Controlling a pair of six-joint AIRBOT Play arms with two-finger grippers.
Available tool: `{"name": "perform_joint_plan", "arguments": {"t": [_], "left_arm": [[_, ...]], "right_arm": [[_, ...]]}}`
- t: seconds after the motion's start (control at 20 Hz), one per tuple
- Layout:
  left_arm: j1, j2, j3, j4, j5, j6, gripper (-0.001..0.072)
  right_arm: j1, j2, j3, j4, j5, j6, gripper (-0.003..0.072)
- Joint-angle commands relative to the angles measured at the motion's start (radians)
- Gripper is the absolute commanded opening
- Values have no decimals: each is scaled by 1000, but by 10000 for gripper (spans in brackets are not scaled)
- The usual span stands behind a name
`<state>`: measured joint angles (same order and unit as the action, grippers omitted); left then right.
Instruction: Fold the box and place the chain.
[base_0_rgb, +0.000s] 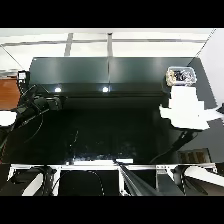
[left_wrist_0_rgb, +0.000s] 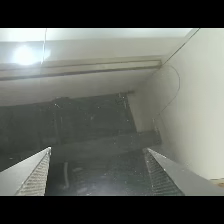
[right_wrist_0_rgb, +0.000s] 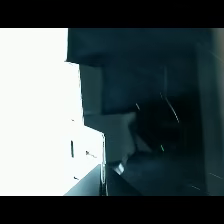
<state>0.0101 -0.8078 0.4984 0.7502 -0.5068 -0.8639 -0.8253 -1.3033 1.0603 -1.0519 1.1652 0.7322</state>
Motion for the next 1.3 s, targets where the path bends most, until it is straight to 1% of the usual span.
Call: {"name": "perform_joint_plan", "arguments": {"t": [0.0, 0.1, 0.15, 0.25, 0.35, 0.45, 0.5, 0.55, 0.6, 0.65, 0.7, 0.75, 0.8, 0.85, 0.95, 1.0, 1.05, 1.1, 1.2, 1.25], "left_arm": [[0, 0, 0, 0, -3, 0, 711], [-5, -3, -1, -9, -4, -5, 710], [-15, -6, -1, -8, -7, -5, 710], [-58, -21, 0, -9, -25, -5, 709], [-117, -50, 1, -57, -36, -5, 709], [-156, -100, 24, -130, -67, -5, 704], [-161, -141, 55, -162, -121, -5, 704], [-154, -195, 99, -200, -203, -8, 704], [-138, -256, 145, -259, -305, -6, 704], [-110, -335, 203, -314, -425, -3, 704], [-87, -410, 259, -342, -512, -3, 704], [-73, -486, 315, -338, -565, -4, 704], [-70, -547, 364, -320, -583, -21, 704], [-77, -604, 413, -280, -579, -47, 704], [-102, -690, 497, -148, -571, -132, 704], [-115, -734, 538, -85, -596, -186, 704], [-122, -774, 568, -80, -637, -190, 704], [-125, -814, 593, -119, -687, -161, 704], [-125, -895, 642, -243, -798, -59, 704], [-134, -931, 672, -245, -835, -55, 704]], "right_arm": [[109, 158, -104, 184, 34, 0, 16], [200, 262, -198, 198, 34, 66, 17], [248, 312, -256, 236, 27, 83, 17], [354, 397, -391, 375, -28, 89, 16], [495, 460, -541, 570, -166, 85, 16], [655, 472, -653, 709, -330, 64, 16], [752, 472, -699, 756, -431, 63, 17], [840, 472, -729, 790, -518, 63, 16], [922, 472, -745, 816, -587, 64, 16], [982, 472, -745, 816, -621, 70, 17], [1026, 472, -745, 816, -646, 72, 16], [1054, 472, -745, 816, -654, 72, 16], [1074, 472, -745, 816, -653, 74, 16], [1089, 472, -745, 816, -652, 76, 17], [1115, 472, -745, 816, -653, 76, 16], [1123, 472, -745, 816, -653, 76, 17], [1128, 472, -745, 816, -653, 76, 16], [1133, 472, -745, 816, -653, 76, 16], [1143, 472, -745, 816, -651, 76, 16], [1149, 472, -745, 816, -650, 76, 16]]}}
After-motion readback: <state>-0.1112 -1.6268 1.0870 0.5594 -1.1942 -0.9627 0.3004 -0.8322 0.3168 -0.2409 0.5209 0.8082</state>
